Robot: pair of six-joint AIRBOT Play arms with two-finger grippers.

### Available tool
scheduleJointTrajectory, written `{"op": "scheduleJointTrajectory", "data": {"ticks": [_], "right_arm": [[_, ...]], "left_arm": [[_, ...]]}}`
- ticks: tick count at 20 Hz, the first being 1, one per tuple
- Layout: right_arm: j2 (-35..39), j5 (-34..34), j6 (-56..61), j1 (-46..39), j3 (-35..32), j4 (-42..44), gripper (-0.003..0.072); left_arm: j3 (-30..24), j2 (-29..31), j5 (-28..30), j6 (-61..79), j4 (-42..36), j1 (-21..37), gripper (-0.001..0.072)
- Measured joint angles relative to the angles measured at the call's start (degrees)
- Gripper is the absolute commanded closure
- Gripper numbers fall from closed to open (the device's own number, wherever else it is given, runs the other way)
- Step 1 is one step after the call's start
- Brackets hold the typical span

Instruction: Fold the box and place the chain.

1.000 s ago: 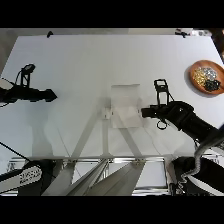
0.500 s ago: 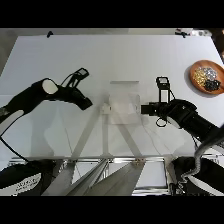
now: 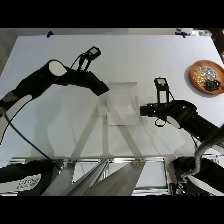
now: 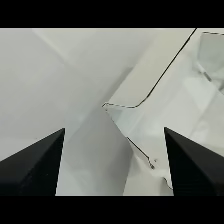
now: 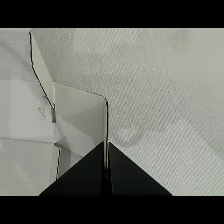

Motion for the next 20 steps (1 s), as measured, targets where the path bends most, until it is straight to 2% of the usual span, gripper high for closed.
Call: {"op": "scheduleJointTrajectory", "data": {"ticks": [4,7,20], "right_arm": [[0.0,0.0,-1.1,0.0,0.0,0.5,0.0679],[0.0,0.0,-1.6,0.0,0.0,0.7,0.0679],[0.0,1.4,-2.0,0.0,0.0,1.1,0.0679]], "left_arm": [[4.5,-6.5,-11.8,2.2,-2.3,5.6,0.0010],[5.6,-9.1,-15.6,4.8,-3.7,7.6,0.0012],[6.3,-15.6,-17.8,15.5,-10.1,3.7,0.0034]]}}
